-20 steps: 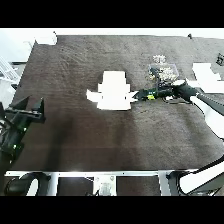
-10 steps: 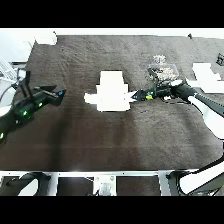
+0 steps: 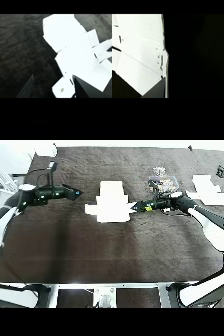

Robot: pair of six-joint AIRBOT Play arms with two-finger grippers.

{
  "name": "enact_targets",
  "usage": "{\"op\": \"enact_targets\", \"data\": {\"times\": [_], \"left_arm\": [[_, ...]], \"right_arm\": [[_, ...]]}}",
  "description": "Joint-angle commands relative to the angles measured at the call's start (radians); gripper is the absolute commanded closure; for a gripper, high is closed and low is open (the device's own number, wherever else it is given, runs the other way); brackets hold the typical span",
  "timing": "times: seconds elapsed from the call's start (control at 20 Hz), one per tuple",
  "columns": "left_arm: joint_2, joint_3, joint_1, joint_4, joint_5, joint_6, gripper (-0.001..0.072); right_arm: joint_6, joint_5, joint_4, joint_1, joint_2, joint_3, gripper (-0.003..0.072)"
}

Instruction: Fold the box and place the chain.

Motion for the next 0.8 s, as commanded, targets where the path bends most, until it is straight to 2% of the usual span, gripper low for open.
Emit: {"op": "enact_targets", "data": {"times": [0.0,0.2,0.35,0.5,0.75], "left_arm": [[-0.131,0.183,-0.043,0.121,-0.067,-0.156,0.0135],[-0.254,0.344,-0.064,0.127,-0.188,-0.208,0.0134],[-0.344,0.466,-0.066,0.134,-0.230,-0.259,0.0135],[-0.428,0.584,-0.066,0.199,-0.283,-0.351,0.0135],[-0.523,0.710,-0.066,0.224,-0.348,-0.427,0.0135]], "right_arm": [[0.024,-0.015,0.016,0.000,0.000,-0.002,0.0683],[0.020,-0.015,0.024,0.001,0.000,-0.007,0.0683],[0.020,-0.015,0.025,0.002,0.000,-0.007,0.0683],[0.019,-0.015,0.025,0.002,0.000,-0.007,0.0683],[0.013,-0.015,0.025,0.002,0.000,-0.007,0.0682]]}}
